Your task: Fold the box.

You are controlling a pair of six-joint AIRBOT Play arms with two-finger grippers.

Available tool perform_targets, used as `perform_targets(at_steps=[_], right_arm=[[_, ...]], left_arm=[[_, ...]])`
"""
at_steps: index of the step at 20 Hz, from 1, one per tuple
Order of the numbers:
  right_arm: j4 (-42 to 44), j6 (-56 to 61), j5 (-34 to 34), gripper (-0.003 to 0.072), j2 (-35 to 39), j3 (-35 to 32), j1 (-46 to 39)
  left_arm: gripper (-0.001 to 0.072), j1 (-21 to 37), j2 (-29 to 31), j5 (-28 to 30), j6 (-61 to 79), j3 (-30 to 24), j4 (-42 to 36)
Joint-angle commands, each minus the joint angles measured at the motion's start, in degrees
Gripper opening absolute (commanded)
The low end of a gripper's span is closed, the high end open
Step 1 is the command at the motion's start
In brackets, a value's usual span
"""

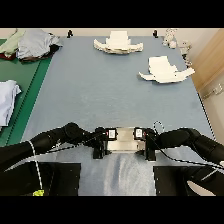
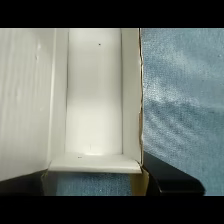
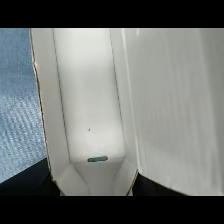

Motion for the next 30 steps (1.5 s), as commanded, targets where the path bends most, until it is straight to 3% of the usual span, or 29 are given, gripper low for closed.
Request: perform_targets(at_steps=[1, 8, 9, 10, 11, 15, 20, 21, 23, 25, 26, 29, 30], right_arm=[[0.0, 0.0, 0.0, 0.0505, 0.0, 0.0, 0.0], [0.0, 0.1, -0.2, 0.0528, 0.0, 0.0, 0.0], [0.0, 1.2, -0.3, 0.0559, 0.0, 0.2, 0.0], [-0.7, 4.4, -0.5, 0.0720, 0.0, 0.5, 0.0], [-2.5, 7.7, -1.3, 0.0717, 0.0, 1.1, 0.0], [-13.6, 21.4, -11.4, 0.0718, 1.9, 6.5, 0.0], [-27.6, 40.3, -30.9, 0.0704, 8.4, 13.6, 0.0], [-27.6, 44.9, -33.7, 0.0670, 10.0, 14.3, 0.0], [-24.0, 56.4, -36.7, 0.0511, 13.1, 14.5, 0.0], [-13.1, 63.0, -34.9, 0.0465, 14.3, 14.5, 0.0], [-6.3, 64.5, -31.8, 0.0241, 14.0, 14.5, 0.0], [4.5, 65.3, -18.0, 0.0206, 10.0, 14.0, 1.5], [6.1, 65.9, -12.5, 0.0147, 7.5, 14.0, 2.6]], left_arm=[[0.0523, 0.0, 0.0, -0.1, 0.0, 0.0, 0.0], [0.0523, 0.0, 0.0, -0.1, 0.0, 0.0, 0.0], [0.0523, 0.0, 0.0, -0.1, 0.0, 0.0, 0.0], [0.0523, 0.0, 0.0, -0.1, 0.0, 0.0, 0.0], [0.0523, 0.0, 0.0, -0.1, 0.0, 0.0, 0.0], [0.0523, 0.0, 0.0, -0.1, 0.0, 0.0, 0.0], [0.0523, 0.0, 0.0, -0.1, 0.0, 0.0, 0.0], [0.0522, 0.0, 0.0, -0.1, 0.0, 0.0, 0.0], [0.0523, 0.0, 0.0, -0.1, 0.0, 0.0, 0.0], [0.0523, 0.0, 0.0, -0.1, 0.0, 0.0, 0.0], [0.0523, 0.0, 0.0, -0.1, 0.0, 0.0, 0.0], [0.0523, 0.0, 0.0, -0.1, 0.0, 0.0, 0.0], [0.0523, 0.0, 0.0, -0.1, 0.0, 0.0, 0.0]])
